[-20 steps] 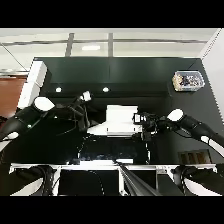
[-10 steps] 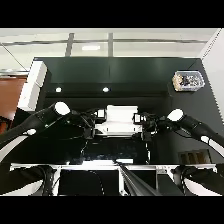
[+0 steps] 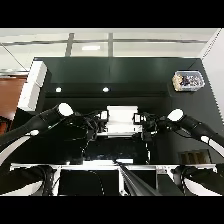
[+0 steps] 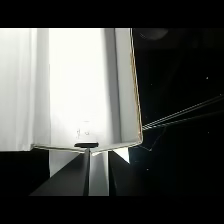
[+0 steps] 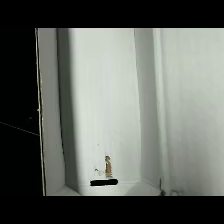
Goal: Fold the box and place the chain.
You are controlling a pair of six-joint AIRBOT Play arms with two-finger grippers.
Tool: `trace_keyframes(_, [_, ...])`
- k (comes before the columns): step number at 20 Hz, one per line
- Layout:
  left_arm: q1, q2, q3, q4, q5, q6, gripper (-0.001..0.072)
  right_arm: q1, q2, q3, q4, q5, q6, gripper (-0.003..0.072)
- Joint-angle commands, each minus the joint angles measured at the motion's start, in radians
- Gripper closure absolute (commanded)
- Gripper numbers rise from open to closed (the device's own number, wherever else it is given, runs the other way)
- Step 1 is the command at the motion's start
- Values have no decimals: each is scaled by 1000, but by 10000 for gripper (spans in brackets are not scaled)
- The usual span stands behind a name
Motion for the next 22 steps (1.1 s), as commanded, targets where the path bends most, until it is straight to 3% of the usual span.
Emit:
trace_keyframes(1, [-21, -10, 1, -36, 51, -2, 568, 1, 0, -1, 3, -1, 1, 227])
trace_keyframes(5, [-26, -24, 2, -171, 82, 0, 567, 1, 0, -1, 3, -2, 1, 227])
trace_keyframes(12, [-27, -34, 1, -173, 76, 0, 568, 1, 0, -1, 3, -2, 1, 227])
trace_keyframes(13, [-27, -34, 1, -176, 74, -3, 594, 1, 0, -1, 3, -2, 1, 227])
trace_keyframes(14, [-27, -34, 1, -176, 74, -22, 686, 1, 0, -1, 3, -2, 1, 227])
trace_keyframes(15, [-27, -34, 1, -176, 74, -27, 678, 1, 0, -1, 3, -2, 1, 227])
trace_keyframes(17, [-31, -34, 1, -176, 87, -28, 329, 1, 0, -1, 3, -2, 1, 227])
trace_keyframes(18, [-31, -34, 2, -165, 89, -43, 341, 1, 0, -1, 2, -3, 1, 227])
trace_keyframes(19, [-31, -34, 4, -152, 87, -73, 523, 1, 0, -1, 3, -3, 1, 227])
trace_keyframes(21, [-31, -32, 8, -111, 81, -120, 526, 1, 0, -1, 2, -3, 1, 227])
trace_keyframes(22, [-29, -26, 16, -47, 77, -156, 610, 1, 0, -1, 3, -2, 1, 227])
